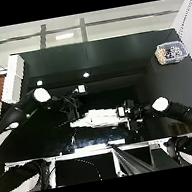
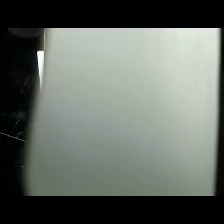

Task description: Fold the box and place the chain.

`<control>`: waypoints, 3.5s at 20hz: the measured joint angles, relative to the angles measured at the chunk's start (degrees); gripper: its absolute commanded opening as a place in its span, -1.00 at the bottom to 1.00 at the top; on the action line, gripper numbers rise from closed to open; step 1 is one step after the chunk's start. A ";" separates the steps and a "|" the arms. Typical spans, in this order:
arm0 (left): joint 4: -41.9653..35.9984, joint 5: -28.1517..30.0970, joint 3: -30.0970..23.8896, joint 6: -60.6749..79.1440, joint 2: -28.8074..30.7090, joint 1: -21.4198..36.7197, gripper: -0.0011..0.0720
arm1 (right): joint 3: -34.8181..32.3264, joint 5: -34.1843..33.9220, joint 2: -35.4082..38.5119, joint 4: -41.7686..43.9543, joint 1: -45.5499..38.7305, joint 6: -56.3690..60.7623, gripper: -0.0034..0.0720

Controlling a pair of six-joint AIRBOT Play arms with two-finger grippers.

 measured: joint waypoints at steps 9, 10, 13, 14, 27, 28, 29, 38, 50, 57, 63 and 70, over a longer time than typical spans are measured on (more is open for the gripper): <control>-4.20 -15.32 -3.28 -18.16 8.44 2.54 -0.90 | 0.00 0.02 0.00 0.00 0.00 0.00 0.35; -7.15 -15.72 -4.59 -18.56 8.59 1.64 -0.90 | 0.00 0.02 0.00 -0.02 0.00 0.00 0.35; -16.50 -10.73 -8.15 -17.90 8.90 -1.57 -0.90 | 0.00 0.02 0.00 0.00 0.00 0.00 0.35; -19.45 -8.17 -8.83 -17.00 8.96 -2.27 -0.90 | 0.00 0.02 0.00 0.00 0.00 0.00 0.35; -34.45 18.25 -10.64 -10.80 0.83 -5.84 -0.90 | 0.00 0.07 0.00 0.00 0.00 0.02 0.35; -34.18 18.43 -10.64 -10.80 0.37 -6.45 -0.90 | 0.00 0.07 0.00 -0.02 0.00 0.00 0.35; -33.73 18.56 -10.64 -10.75 0.02 -7.06 -0.90 | 0.00 0.09 0.00 -0.04 0.00 0.00 0.35; -28.41 18.32 -10.67 -10.60 3.72 -4.44 1.00 | 0.00 0.07 0.00 -0.02 0.00 0.00 0.35; 1.38 -1.66 -10.69 4.26 11.80 4.37 0.91 | 0.00 0.02 0.00 0.00 0.00 0.00 0.35; -3.45 1.01 -10.69 18.36 8.33 -0.31 0.93 | 0.00 0.02 0.00 0.00 0.00 0.00 0.35; -5.79 5.66 -10.69 21.27 4.96 -5.01 0.78 | 0.00 0.04 0.00 0.00 0.00 0.00 0.35; -6.88 8.76 -10.69 19.58 4.31 -7.56 -0.21 | 0.00 0.02 0.00 0.00 0.00 0.00 0.35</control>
